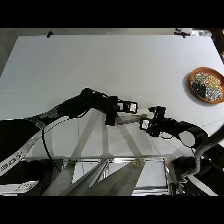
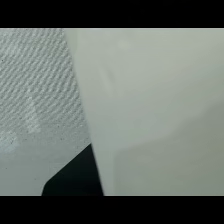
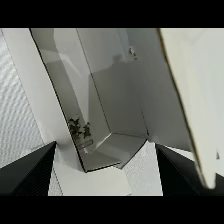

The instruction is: Fold the box and place the chain.

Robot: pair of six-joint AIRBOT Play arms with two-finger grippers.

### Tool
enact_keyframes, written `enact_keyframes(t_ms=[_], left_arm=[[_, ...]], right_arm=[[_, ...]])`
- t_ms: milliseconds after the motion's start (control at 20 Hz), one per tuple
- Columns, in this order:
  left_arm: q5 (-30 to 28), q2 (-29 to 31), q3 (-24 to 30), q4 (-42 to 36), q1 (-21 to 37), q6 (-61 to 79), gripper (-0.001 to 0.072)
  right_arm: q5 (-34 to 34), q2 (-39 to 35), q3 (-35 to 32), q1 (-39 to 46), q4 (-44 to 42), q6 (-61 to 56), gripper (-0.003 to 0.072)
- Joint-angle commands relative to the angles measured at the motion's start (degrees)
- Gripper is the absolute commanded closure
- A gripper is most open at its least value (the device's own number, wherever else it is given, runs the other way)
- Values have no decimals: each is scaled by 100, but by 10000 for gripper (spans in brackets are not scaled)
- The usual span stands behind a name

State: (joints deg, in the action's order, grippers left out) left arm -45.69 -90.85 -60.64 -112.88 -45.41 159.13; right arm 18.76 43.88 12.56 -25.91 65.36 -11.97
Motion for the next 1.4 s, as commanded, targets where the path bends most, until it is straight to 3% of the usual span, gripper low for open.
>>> enact_keyframes(t_ms=[0, 500, 1050, 1350], left_arm=[[7, -2, -4, 2, -4, 2, 695], [4, -2, -4, 0, -4, 0, 695], [4, -2, -4, 0, -4, 2, 695], [4, -2, -4, 0, -4, 2, 695]], right_arm=[[76, 7, 0, -4, -96, 164, -2], [590, 7, 0, -4, -887, 225, -1], [439, 7, 2, -2, -518, 195, -2], [894, 7, 133, -2, -522, 127, -3]])
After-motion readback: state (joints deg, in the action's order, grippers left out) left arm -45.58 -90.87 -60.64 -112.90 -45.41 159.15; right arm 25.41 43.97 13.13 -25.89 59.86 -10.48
